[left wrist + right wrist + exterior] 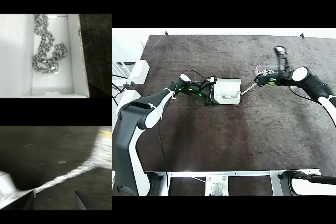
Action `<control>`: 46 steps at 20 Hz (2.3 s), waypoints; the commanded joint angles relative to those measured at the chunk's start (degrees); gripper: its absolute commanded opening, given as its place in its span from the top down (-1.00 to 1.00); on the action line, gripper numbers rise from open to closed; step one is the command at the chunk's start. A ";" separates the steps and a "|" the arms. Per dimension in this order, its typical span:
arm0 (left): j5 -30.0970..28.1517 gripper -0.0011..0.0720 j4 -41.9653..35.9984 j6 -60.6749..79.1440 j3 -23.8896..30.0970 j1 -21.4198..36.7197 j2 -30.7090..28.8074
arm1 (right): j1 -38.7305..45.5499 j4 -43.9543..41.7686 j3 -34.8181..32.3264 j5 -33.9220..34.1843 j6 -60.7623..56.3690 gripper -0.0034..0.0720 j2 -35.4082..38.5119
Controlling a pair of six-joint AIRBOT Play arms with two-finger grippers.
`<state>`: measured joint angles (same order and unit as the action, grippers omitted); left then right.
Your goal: Fold the box and place the chain.
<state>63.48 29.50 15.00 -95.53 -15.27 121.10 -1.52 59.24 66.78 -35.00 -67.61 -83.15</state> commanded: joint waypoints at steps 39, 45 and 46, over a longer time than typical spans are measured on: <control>0.00 0.00 0.00 0.02 0.00 0.00 -0.02 | -7.21 -1.49 16.44 -10.84 2.25 0.88 7.61; 0.00 0.00 0.02 0.02 0.00 0.00 -0.02 | -14.38 -0.81 14.88 -12.85 0.90 0.89 8.59; 0.00 0.00 0.00 0.02 0.00 0.02 -0.02 | -15.52 0.22 14.34 -12.83 0.00 0.89 8.59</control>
<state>63.51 29.50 15.00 -95.53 -15.27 121.08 -13.91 58.13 82.17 -47.00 -66.15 -74.96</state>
